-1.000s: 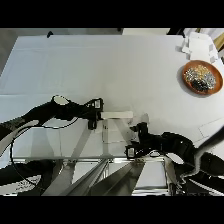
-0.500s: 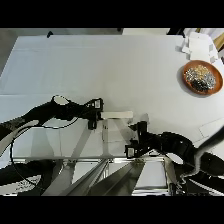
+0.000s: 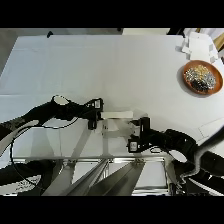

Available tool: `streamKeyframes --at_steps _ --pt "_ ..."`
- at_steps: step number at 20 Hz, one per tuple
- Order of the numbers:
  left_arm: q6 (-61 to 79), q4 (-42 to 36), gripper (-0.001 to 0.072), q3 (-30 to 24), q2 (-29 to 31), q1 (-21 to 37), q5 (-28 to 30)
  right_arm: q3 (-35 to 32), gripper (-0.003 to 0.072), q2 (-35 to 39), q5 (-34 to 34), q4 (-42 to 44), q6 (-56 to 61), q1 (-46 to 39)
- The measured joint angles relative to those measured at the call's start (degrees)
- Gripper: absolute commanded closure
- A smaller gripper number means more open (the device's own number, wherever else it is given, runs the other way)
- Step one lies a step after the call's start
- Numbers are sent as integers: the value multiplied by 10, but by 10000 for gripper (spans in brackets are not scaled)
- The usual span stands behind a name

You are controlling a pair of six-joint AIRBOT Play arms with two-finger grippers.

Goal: Fold the box and place the chain.

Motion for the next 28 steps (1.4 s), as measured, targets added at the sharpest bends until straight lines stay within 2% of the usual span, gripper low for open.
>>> streamKeyframes --at_steps 3,9,14,22,28 --pt "0 0 699 0 0 0 0 8 47 2 3 25 -13 -24" --pt "0 0 699 0 0 0 0 17 47 2 42 135 -129 -70" --pt "0 0 699 0 0 0 0 24 48 2 70 176 -167 -105" --pt "0 0 699 0 0 0 0 30 47 0 108 259 -252 -116" --pt "0 0 699 0 0 0 0 30 52 -2 146 330 -361 -165"
